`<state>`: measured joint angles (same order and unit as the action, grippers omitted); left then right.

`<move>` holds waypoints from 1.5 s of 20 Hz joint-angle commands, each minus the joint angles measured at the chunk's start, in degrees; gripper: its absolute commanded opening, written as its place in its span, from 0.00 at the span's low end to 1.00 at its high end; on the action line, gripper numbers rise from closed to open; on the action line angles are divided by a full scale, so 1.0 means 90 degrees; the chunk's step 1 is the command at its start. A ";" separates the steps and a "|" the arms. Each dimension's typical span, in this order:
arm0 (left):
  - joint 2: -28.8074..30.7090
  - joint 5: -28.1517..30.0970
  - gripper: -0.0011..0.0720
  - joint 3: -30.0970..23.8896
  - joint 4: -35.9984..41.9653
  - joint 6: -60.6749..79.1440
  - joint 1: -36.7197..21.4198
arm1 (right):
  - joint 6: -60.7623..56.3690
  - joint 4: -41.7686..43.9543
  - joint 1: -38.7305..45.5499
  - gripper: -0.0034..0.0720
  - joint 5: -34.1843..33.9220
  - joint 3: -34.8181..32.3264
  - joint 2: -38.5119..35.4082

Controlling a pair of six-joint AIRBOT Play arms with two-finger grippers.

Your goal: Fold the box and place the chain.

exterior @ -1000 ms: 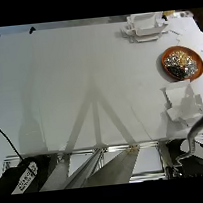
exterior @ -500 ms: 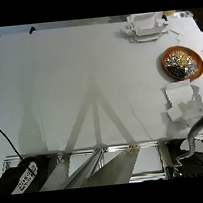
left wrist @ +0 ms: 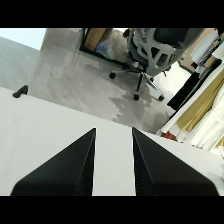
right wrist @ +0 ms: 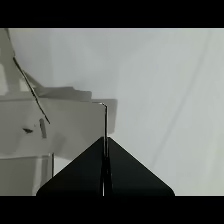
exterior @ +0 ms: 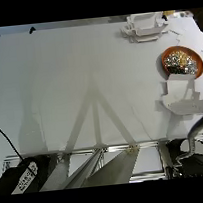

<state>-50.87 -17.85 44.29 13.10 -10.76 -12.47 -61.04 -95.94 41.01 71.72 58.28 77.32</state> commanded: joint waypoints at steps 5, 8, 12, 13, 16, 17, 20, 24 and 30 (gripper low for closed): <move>0.0000 0.0002 0.37 -0.0002 0.0000 0.0002 0.0000 | -0.0119 0.3128 -0.2013 0.07 0.0083 -0.0347 -0.0971; -0.0002 0.0002 0.37 -0.0002 0.0000 0.0002 0.0000 | -0.0240 0.3594 -0.3147 0.07 -0.0447 -0.1224 -0.1365; -0.0002 0.0002 0.37 -0.0002 0.0000 0.0002 0.0000 | -0.0406 0.4279 -0.4286 0.07 -0.1666 -0.2336 -0.2183; -0.0002 0.0005 0.37 -0.0002 0.0000 0.0002 0.0000 | -0.0403 0.4539 -0.4488 0.07 -0.1916 -0.2533 -0.2431; 0.0000 0.0002 0.37 0.0000 0.0007 0.0002 0.0000 | -0.0461 0.4857 -0.4949 0.07 -0.2341 -0.2929 -0.3104; -0.0002 0.0005 0.37 -0.0002 0.0010 0.0002 0.0000 | -0.0566 0.4804 -0.5061 0.07 -0.2402 -0.3011 -0.3281; 0.0002 -0.0216 0.37 0.0000 0.0049 -0.0265 0.0000 | -0.0746 0.4813 -0.5280 0.07 -0.2579 -0.3262 -0.3621; -0.0039 -0.1734 0.12 0.0000 -0.0578 -0.0551 0.0002 | -0.0787 0.4857 -0.5581 0.07 -0.2596 -0.3461 -0.3638; -0.1489 -0.5003 0.72 0.0000 -0.5049 -0.2761 0.0639 | -0.0787 0.4857 -0.5982 0.07 -0.2713 -0.3461 -0.3636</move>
